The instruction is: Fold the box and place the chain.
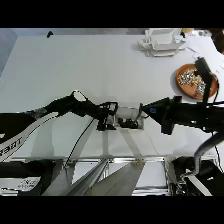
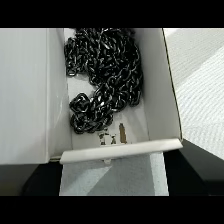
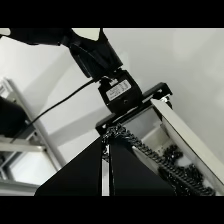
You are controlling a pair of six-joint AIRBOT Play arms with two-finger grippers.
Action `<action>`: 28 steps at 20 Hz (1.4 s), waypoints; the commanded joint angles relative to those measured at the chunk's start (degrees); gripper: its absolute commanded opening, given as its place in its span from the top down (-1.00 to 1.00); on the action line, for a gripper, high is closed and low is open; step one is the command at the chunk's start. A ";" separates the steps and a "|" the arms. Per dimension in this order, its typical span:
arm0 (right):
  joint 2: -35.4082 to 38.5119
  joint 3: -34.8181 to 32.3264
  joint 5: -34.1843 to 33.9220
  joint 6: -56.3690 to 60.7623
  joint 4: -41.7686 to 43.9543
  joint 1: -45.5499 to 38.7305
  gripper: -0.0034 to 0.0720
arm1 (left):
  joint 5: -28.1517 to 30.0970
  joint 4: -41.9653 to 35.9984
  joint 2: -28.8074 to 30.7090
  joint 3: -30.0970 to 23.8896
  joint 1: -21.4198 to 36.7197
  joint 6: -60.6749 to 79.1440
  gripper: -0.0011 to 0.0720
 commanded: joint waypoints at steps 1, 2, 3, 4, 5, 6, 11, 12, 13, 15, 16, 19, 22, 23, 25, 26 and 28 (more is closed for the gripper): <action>-6.62 0.04 -4.22 -1.14 -5.31 5.99 0.86 | 0.00 0.02 0.04 0.04 0.04 0.02 0.74; -9.14 0.04 -3.91 0.13 -7.17 7.10 0.86 | 0.00 0.02 0.04 0.02 0.04 0.02 0.74; -11.28 0.04 -3.91 1.22 -9.25 7.98 0.86 | 0.00 0.00 0.04 0.02 0.04 0.02 0.74; -13.29 0.04 -4.00 2.03 -11.13 8.70 0.86 | 0.00 0.00 0.04 0.02 0.04 0.02 0.74; -14.88 0.04 -4.13 2.84 -12.39 9.11 0.86 | 0.00 0.00 0.04 0.02 0.04 0.02 0.74; -16.31 0.04 -4.11 3.10 -12.92 9.22 0.86 | 0.00 0.02 0.04 0.02 0.04 0.02 0.74; -18.95 0.04 -5.64 2.84 -12.76 9.22 0.54 | 0.00 0.02 0.04 0.02 0.04 0.02 0.74; -18.73 0.09 -6.12 2.64 -12.26 9.20 0.54 | -0.02 0.02 0.04 0.02 0.04 0.02 0.74; -18.21 0.26 -6.67 2.49 -12.35 9.16 0.54 | 0.00 0.02 0.04 0.02 0.04 0.02 0.74; -15.96 1.36 -8.72 2.51 -14.21 7.96 0.54 | 0.00 0.02 0.04 0.02 0.04 0.02 0.74; -14.58 2.14 -9.55 2.54 -15.04 6.21 0.54 | 0.00 0.02 0.04 0.02 0.04 0.02 0.74; -11.78 3.32 -10.25 2.60 -18.29 -1.40 0.54 | -0.02 0.02 0.04 0.02 0.04 0.02 0.74; -12.79 3.17 -9.55 3.34 -24.81 -7.91 0.54 | 0.00 0.02 0.04 0.02 0.04 0.02 0.74; -13.99 2.73 -10.47 4.59 -26.97 -9.29 0.54 | -0.02 0.00 0.04 0.02 0.04 0.02 0.74; -18.25 1.18 -10.40 5.77 -28.37 -11.21 0.45 | 0.00 0.02 0.04 0.02 0.04 0.02 0.74; -20.41 0.04 -10.10 5.66 -28.50 -11.30 0.23 | 0.00 0.02 0.04 0.02 0.04 0.02 0.74; -24.44 -2.60 -9.77 5.53 -28.83 -10.43 0.07 | 0.00 0.02 0.04 0.02 0.04 0.02 0.74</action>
